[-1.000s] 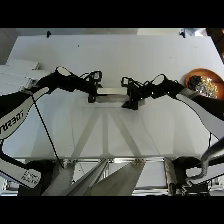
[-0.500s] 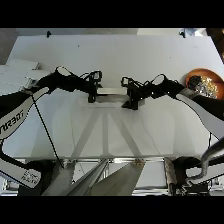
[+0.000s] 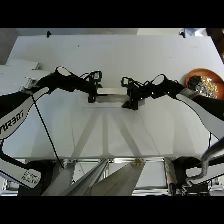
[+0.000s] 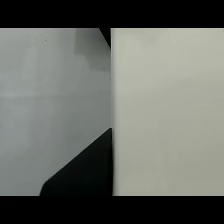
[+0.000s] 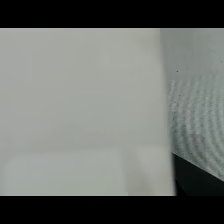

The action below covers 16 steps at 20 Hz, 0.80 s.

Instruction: Fold the box and place the chain.

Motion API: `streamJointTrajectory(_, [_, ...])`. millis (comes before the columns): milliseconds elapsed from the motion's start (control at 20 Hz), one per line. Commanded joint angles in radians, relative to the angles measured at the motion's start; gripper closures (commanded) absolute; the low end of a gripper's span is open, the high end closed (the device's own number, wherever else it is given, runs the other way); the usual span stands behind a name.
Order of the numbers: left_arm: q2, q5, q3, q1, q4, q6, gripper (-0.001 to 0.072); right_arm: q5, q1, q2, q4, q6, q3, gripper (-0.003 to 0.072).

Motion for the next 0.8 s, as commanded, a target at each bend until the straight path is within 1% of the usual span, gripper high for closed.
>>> streamJointTrajectory(0, [0.002,-0.014,0.002,0.002,-0.026,-0.001,0.0571,0.0,0.001,0.001,0.0,0.0,0.0,0.0213])
streamJointTrajectory(100, [0.002,-0.014,0.002,0.002,-0.027,-0.001,0.0414,0.0,0.001,0.001,0.0,0.0,0.0,0.0213])
streamJointTrajectory(150, [0.002,-0.014,0.002,0.002,-0.026,-0.001,0.0374,0.0,0.001,0.001,0.0,0.0,0.0,0.0213])
streamJointTrajectory(200, [0.002,-0.014,0.002,0.002,-0.026,-0.001,0.0358,0.0,0.001,0.001,0.0,0.0,0.0,0.0213])
streamJointTrajectory(350, [0.008,-0.015,0.002,0.003,-0.023,-0.002,0.0351,0.0,0.001,0.001,0.0,0.0,0.0,0.0213])
streamJointTrajectory(500, [0.041,-0.016,0.002,0.008,-0.011,-0.005,0.0349,0.0,0.001,0.001,0.0,0.0,0.0,0.0213])
streamJointTrajectory(550, [0.054,-0.016,0.002,0.016,-0.003,-0.005,0.0328,0.0,0.001,0.001,0.0,0.0,0.0,0.0213])
streamJointTrajectory(600, [0.066,-0.022,0.002,0.03,0.002,-0.006,0.0278,0.0,0.001,0.001,0.0,0.0,0.0,0.0213])
streamJointTrajectory(650, [0.079,-0.039,0.002,0.05,0.003,-0.005,0.0277,0.0,0.001,0.001,0.0,0.0,0.0,0.0213])
streamJointTrajectory(750, [0.095,-0.122,0.002,0.114,-0.005,-0.005,0.0279,0.0,0.001,0.001,0.0,0.0,0.0,0.0213])
